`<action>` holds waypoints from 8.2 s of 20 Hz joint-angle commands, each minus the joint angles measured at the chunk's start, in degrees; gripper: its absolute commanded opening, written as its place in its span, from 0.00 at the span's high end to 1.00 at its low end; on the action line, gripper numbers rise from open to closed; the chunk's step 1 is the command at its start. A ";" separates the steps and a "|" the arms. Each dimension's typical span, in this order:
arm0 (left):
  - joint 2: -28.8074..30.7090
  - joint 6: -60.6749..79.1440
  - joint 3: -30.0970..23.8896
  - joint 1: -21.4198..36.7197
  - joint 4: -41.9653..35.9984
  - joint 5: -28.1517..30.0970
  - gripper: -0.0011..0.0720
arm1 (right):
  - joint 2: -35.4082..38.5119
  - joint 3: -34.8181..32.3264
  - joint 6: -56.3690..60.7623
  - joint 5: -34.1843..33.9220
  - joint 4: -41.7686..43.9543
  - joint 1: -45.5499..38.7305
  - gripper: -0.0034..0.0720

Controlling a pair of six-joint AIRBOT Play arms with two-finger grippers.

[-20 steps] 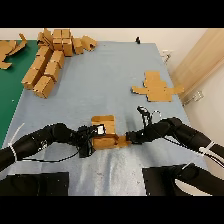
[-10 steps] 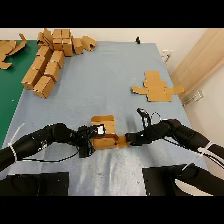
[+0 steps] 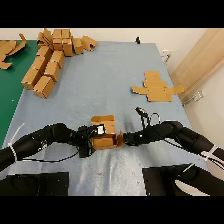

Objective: Fold the box.

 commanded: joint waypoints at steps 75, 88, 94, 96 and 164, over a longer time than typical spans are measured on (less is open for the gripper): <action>-0.04 0.09 -0.02 0.04 0.04 0.00 0.26 | -27.52 37.33 48.89 -29.68 -37.64 26.82 0.45; -0.04 0.09 -0.02 0.04 0.04 0.00 0.26 | -25.92 38.49 49.33 -29.68 -37.13 26.80 0.58; -0.04 0.09 -0.02 0.04 0.04 0.00 0.26 | -25.92 40.57 49.33 -31.91 -37.64 26.60 0.58; -0.04 0.09 -0.02 0.04 0.04 0.00 0.26 | -25.92 40.94 49.35 -31.93 -37.90 26.60 0.58; -0.04 0.09 -0.02 0.04 0.04 0.02 0.26 | -21.46 9.70 -75.36 -16.52 43.60 -16.28 0.95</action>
